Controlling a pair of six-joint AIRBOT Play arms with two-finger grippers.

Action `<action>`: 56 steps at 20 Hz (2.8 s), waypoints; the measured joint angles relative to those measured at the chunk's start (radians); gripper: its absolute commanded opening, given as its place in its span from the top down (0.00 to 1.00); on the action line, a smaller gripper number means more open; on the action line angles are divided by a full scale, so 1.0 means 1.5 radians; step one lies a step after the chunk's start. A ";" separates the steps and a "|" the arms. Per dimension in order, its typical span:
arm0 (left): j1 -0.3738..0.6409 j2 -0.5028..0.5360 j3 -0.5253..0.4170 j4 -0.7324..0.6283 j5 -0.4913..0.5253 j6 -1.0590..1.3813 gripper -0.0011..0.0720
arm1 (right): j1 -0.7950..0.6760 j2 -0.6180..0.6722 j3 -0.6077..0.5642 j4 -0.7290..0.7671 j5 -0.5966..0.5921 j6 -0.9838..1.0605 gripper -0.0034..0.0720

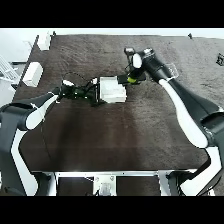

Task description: Fold the box and place the chain.

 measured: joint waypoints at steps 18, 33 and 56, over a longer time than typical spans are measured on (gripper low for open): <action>0.000 0.000 0.000 0.000 0.000 0.000 0.35 | -0.376 -0.104 0.044 0.319 -0.179 -0.437 0.48; 0.000 0.000 0.000 0.000 0.000 0.000 0.35 | -0.365 -0.199 0.071 0.341 -0.175 -0.472 0.94; 0.000 0.000 0.000 -0.001 0.000 0.000 0.35 | -0.249 0.182 0.106 0.273 -0.038 -0.427 0.94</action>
